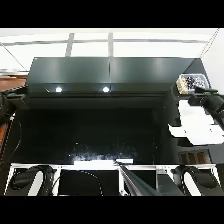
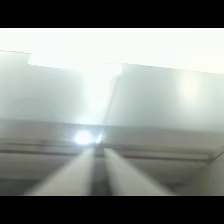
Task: Fold the box and place the chain.
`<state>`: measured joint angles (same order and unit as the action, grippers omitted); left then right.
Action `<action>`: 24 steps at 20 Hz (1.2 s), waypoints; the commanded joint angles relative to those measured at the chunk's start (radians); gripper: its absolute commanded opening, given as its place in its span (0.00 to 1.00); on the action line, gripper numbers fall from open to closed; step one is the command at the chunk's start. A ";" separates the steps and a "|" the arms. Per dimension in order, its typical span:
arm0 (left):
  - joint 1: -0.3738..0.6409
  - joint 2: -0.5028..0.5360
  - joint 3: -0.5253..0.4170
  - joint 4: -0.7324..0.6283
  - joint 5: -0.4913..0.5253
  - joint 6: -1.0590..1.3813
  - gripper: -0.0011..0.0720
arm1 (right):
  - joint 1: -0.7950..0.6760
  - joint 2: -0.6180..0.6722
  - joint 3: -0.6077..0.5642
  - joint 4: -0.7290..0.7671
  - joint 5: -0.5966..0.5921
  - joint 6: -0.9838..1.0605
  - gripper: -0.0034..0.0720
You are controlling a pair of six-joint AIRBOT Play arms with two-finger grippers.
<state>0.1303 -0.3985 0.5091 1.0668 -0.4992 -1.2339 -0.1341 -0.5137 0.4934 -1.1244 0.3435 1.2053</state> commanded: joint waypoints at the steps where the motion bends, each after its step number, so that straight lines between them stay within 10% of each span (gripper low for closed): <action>1: -0.049 -0.109 0.003 -0.079 0.030 0.028 0.99 | -0.167 -0.123 0.051 -0.109 -0.054 0.153 0.12; 4: -0.091 -0.206 0.079 0.000 -0.119 0.062 0.99 | -0.539 -0.373 0.203 -0.169 0.248 0.343 1.00; 7: -0.092 -0.230 0.112 0.048 -0.154 0.063 0.99 | -0.784 -0.584 0.348 -0.311 0.532 0.262 1.00; 10: -0.092 -0.230 0.112 0.052 -0.195 0.063 0.99 | -0.906 -0.685 0.375 -0.351 0.546 0.290 1.00; 15: -0.092 -0.230 0.112 0.051 -0.222 0.063 0.99 | -0.928 -0.885 0.534 -0.265 0.582 -0.069 1.00; 19: -0.092 -0.230 0.112 0.051 -0.220 0.055 0.99 | -0.930 -1.035 0.706 0.027 0.835 -0.450 1.00; 24: -0.093 -0.230 0.112 0.043 -0.220 0.055 0.99 | -0.906 -1.102 0.740 0.011 0.966 -0.472 1.00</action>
